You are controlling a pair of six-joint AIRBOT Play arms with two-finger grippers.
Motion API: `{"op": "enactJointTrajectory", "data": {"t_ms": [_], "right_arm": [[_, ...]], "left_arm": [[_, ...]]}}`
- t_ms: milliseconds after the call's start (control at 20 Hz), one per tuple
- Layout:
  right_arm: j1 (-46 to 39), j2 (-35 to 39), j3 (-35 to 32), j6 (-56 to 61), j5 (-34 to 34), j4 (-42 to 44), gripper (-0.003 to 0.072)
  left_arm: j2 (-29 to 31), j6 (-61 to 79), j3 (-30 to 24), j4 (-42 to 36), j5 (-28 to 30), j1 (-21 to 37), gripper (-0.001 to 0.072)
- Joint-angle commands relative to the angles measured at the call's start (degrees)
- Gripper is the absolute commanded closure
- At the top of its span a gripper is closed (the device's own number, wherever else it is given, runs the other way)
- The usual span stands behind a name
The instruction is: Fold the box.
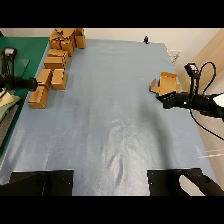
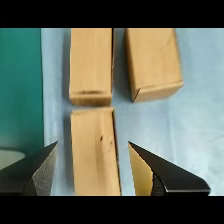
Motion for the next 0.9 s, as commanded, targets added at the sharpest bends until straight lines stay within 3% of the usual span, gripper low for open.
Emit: {"op": "enactJointTrajectory", "data": {"t_ms": [0,150,400,600,850], "right_arm": [[0.1,-1.1,0.4,0.4,0.9,5.0,0.0681],[2.0,-6.0,4.4,2.7,3.1,6.3,0.0679],[6.8,-12.3,13.4,2.6,4.1,8.0,0.0679],[6.8,-12.2,13.6,2.6,4.7,7.9,0.0678],[6.8,-12.3,13.6,2.6,4.7,7.5,0.0679]], "left_arm": [[3.9,1.1,5.8,-5.1,-6.1,-3.2,0.0019],[5.6,3.6,9.2,-16.8,-12.7,-10.3,0.0019],[5.4,4.3,9.5,-16.7,-11.5,-26.9,0.002],[5.4,4.2,9.5,-17.0,-10.7,-30.8,0.002],[5.4,3.8,9.5,-17.4,-11.5,-31.1,0.002]]}}
